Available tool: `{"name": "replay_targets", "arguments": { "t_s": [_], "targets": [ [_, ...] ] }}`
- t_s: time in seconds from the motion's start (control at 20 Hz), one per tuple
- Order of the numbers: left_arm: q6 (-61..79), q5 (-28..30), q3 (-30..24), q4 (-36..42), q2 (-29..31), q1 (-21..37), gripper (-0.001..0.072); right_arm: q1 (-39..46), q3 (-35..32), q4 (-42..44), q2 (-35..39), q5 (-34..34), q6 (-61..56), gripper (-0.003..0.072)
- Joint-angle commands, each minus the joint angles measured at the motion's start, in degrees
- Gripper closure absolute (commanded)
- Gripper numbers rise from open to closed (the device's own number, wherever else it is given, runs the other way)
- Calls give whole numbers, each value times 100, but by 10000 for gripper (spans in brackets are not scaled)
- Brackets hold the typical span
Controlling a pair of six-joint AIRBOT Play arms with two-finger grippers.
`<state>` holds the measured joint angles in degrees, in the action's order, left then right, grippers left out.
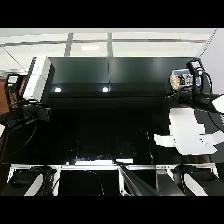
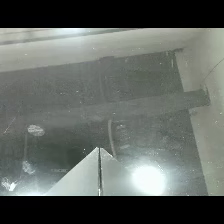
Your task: Fold the box and place the chain.
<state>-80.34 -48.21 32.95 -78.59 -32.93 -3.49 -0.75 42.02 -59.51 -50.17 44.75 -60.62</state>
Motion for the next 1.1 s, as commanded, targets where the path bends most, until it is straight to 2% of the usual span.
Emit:
{"name": "replay_targets", "arguments": {
  "t_s": [0.0,0.85,0.95,1.0,1.05],
  "targets": [
    [0,-2,-2,0,4,-2,686,-7,-2,2,-2,2,0,672],
    [0,0,-2,0,4,-2,687,-7,-2,151,-2,-17,2,672],
    [0,0,-2,0,4,-2,687,-7,-2,466,-2,-455,2,672],
    [0,0,-2,0,4,-2,687,-4,-2,487,0,-693,-13,643],
    [0,7,-2,2,4,-2,687,11,-2,472,-2,-914,-118,211]
  ]
}}
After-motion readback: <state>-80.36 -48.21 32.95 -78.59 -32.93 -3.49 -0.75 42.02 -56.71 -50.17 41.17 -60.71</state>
